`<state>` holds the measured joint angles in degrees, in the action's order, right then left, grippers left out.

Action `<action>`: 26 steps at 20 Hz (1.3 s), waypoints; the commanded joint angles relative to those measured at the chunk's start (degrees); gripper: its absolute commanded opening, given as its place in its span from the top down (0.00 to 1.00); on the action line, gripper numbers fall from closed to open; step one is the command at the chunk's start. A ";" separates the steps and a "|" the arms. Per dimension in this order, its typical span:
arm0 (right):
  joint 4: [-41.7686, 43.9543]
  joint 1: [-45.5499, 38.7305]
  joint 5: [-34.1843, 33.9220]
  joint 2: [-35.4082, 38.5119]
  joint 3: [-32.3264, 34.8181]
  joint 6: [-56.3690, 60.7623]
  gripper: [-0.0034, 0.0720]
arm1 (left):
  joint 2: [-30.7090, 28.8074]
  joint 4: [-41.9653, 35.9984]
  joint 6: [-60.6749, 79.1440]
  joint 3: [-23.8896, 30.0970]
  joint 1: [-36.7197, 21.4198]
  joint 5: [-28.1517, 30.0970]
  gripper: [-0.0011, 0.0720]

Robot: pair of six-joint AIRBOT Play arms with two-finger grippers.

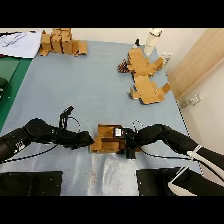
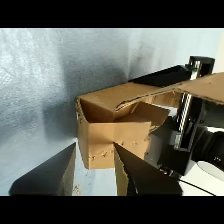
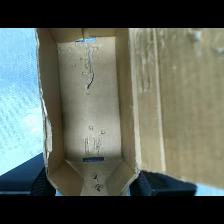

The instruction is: Fold the box.

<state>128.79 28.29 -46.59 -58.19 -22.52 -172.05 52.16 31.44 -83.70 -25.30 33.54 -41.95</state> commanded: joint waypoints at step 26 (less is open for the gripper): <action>0.00 0.04 0.02 0.04 -0.02 0.00 0.28 | 16.13 38.97 -43.08 -20.81 19.32 -4.24 0.47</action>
